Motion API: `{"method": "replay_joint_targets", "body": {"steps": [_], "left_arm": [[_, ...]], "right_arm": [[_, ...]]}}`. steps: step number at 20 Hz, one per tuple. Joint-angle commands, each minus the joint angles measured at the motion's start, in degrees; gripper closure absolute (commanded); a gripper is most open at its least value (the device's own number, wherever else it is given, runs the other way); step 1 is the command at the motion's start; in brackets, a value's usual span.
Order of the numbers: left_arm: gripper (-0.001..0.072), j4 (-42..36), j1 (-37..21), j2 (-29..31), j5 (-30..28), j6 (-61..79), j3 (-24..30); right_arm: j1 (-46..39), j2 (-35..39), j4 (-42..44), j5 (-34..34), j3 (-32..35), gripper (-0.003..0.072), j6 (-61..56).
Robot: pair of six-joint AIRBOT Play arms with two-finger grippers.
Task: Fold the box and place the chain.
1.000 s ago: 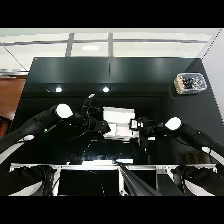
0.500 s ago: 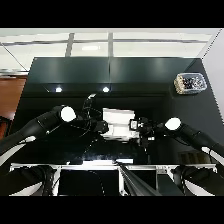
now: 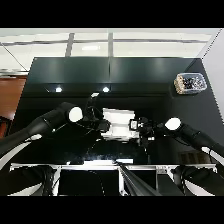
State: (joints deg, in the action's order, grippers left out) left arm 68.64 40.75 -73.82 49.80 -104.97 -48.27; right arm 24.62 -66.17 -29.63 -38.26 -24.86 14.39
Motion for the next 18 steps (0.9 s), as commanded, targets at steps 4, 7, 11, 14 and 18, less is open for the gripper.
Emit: {"method": "replay_joint_targets", "body": {"steps": [4, 7, 11, 14, 18], "left_arm": [[0.0225, 13.62, 7.21, -5.14, 10.4, -15.58, -8.55], [0.0226, 13.81, 7.96, -6.93, 10.93, -19.3, -9.14], [0.0226, 13.77, 8.17, -8.48, 13.81, -21.62, -9.14], [0.0226, 13.79, 8.17, -8.61, 10.91, -22.03, -9.99], [0.0226, 13.66, 8.15, -10.27, 10.8, -22.82, -11.37]], "right_arm": [[0.04, 0.02, 0.02, 0.02, 0.0, 0.0274, -0.02], [0.04, 0.02, 0.02, 0.0, 0.0, 0.0274, -0.02], [0.04, 0.02, 0.02, 0.0, 0.0, 0.0274, -0.02], [0.04, 0.02, 0.0, 0.0, 0.0, 0.0274, -0.02], [0.04, 0.02, 0.02, -0.02, 0.0, 0.0274, -0.02]]}}
